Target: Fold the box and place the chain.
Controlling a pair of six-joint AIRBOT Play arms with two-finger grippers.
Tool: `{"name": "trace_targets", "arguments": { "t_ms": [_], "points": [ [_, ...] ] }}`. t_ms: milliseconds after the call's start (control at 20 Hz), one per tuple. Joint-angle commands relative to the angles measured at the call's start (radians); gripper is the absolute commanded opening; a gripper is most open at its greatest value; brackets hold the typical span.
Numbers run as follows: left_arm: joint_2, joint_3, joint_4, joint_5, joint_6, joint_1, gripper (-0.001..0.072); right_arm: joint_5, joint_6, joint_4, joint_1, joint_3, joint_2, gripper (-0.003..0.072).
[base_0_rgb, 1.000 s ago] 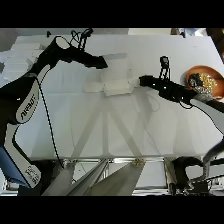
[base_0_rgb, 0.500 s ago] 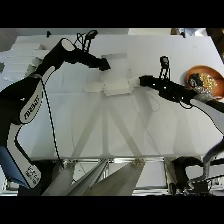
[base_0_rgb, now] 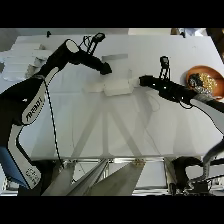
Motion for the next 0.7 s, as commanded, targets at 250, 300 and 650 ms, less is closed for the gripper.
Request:
{"name": "trace_targets", "arguments": {
  "t_ms": [250, 300, 650],
  "points": [
    [-0.009, 0.001, 0.068, -0.047, 0.104, -0.013, 0.0339, 0.000, 0.000, 0.000, 0.000, 0.000, 0.001, 0.0012],
    [-0.012, 0.001, 0.067, -0.047, 0.113, -0.016, 0.0336, 0.000, 0.000, 0.000, 0.000, 0.000, 0.001, 0.0012],
    [-0.018, 0.001, 0.061, -0.055, 0.178, -0.024, 0.0010, 0.000, 0.000, 0.000, 0.000, 0.000, 0.001, 0.0012]
  ]
}}
